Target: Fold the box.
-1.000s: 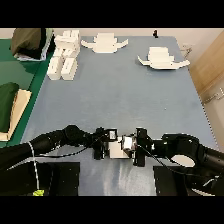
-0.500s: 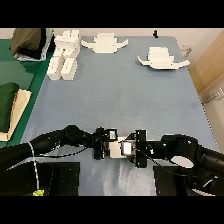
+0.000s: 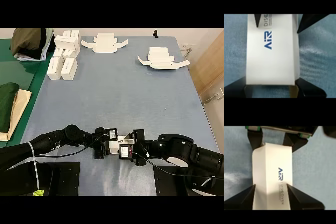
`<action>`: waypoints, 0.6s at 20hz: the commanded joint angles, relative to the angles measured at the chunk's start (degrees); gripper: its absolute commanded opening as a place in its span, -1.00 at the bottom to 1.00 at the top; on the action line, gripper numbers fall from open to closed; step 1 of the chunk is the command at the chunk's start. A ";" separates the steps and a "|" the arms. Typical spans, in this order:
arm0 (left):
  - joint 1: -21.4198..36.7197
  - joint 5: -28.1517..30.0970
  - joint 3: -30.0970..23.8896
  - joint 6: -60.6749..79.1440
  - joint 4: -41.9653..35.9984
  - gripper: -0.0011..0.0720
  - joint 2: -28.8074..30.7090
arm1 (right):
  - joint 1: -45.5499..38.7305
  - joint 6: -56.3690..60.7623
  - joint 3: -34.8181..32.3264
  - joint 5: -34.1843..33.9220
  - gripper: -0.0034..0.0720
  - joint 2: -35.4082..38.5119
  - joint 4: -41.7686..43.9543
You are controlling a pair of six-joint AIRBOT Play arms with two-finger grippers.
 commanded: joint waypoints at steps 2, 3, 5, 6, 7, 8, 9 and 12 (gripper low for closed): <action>0.02 -0.26 0.02 0.11 0.07 0.43 0.02 | 0.09 -0.33 0.04 -0.57 0.62 1.38 -2.84; 0.02 -0.26 0.02 0.09 0.07 0.43 0.02 | 0.33 -0.33 0.04 -0.70 0.62 2.38 -2.89; 0.02 -0.26 0.02 0.09 0.07 0.43 0.02 | 0.33 -0.46 0.04 -1.01 0.63 4.33 -2.93; 0.02 -0.26 0.02 0.11 0.07 0.43 0.02 | 0.33 -0.46 0.04 -1.05 0.63 5.07 -2.95; 0.02 -0.26 0.02 0.09 0.07 0.43 0.02 | 0.31 -0.44 0.04 -1.18 0.63 5.53 -3.19; 0.02 -0.26 0.02 0.11 0.07 0.43 0.02 | 0.31 -0.44 0.04 -1.44 0.62 5.73 -3.52; 0.02 -0.26 0.02 0.11 0.07 0.43 0.02 | 0.31 -0.44 0.04 -1.92 0.62 5.75 -3.56; 0.02 -0.26 0.02 0.11 0.07 0.43 0.02 | 0.31 -0.44 0.04 -3.56 0.62 5.75 -3.58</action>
